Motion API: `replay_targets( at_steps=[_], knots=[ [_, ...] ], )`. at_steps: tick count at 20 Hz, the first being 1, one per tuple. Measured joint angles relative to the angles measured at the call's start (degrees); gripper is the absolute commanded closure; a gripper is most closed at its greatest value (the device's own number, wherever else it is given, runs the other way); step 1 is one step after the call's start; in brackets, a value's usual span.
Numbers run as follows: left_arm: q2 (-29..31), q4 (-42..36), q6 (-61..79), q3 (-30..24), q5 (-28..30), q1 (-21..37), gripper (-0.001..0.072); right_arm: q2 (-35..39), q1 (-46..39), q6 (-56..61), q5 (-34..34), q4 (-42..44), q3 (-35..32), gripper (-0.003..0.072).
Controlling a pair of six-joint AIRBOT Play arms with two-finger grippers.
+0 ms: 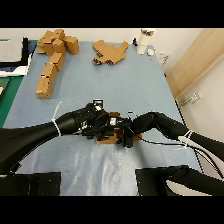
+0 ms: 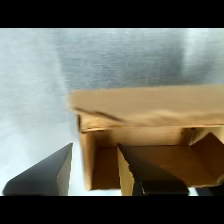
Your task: Fold the box.
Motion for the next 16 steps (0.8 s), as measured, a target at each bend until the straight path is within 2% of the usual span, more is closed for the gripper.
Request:
replay_targets(
  at_steps=[6, 14, 15, 16],
  knots=[
    [0.0, -10.4, 7.8, 2.3, -6.6, 6.6, 0.0276, 0.0, 0.0, 0.0, 0.0, 0.0, 0.0, 0.0091],
    [0.0, -27.5, 21.6, 2.9, -11.4, 20.7, 0.0277, 0.0, 0.0, 0.0, 0.0, 0.0, 0.0, 0.0091],
    [0.0, -28.6, 24.1, 2.9, -12.0, 22.8, 0.0322, 0.0, 0.0, 0.0, 0.0, 0.0, 0.0, 0.0091],
    [-0.1, -29.4, 26.6, 2.9, -12.5, 24.9, 0.0488, 0.0, 0.0, 0.0, 0.0, 0.0, 0.0, 0.0092]
  ],
)
